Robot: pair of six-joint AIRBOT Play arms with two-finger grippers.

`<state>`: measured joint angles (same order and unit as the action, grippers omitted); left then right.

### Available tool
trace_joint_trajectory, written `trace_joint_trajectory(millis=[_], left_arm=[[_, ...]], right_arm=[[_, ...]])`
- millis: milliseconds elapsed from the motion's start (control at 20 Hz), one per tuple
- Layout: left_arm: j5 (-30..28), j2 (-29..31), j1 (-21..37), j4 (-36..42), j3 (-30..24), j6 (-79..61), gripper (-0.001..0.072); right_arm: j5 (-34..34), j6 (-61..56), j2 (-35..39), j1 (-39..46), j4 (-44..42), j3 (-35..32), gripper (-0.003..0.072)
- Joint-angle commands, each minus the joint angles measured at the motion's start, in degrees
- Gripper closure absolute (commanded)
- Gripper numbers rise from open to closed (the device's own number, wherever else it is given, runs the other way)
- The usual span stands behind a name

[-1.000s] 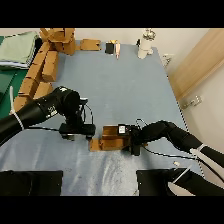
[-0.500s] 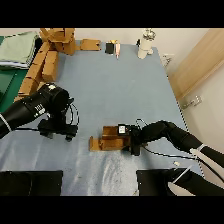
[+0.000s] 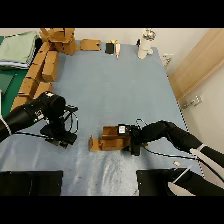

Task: Fold the box.

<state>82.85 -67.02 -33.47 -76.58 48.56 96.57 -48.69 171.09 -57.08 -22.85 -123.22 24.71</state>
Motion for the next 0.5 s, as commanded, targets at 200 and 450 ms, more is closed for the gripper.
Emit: trace_joint_trajectory(millis=[200, 450], left_arm=[[-14.1, 0.5, 21.2, 32.3, -12.4, -18.8, 0.0351], [-24.8, 0.5, 14.1, 37.7, -17.7, -19.2, 0.0698]], right_arm=[[0.0, 0.0, 0.0, 0.0, 0.0, 0.0, 0.0179], [0.0, 0.0, 0.0, 0.0, 0.0, 0.0, 0.0179]])
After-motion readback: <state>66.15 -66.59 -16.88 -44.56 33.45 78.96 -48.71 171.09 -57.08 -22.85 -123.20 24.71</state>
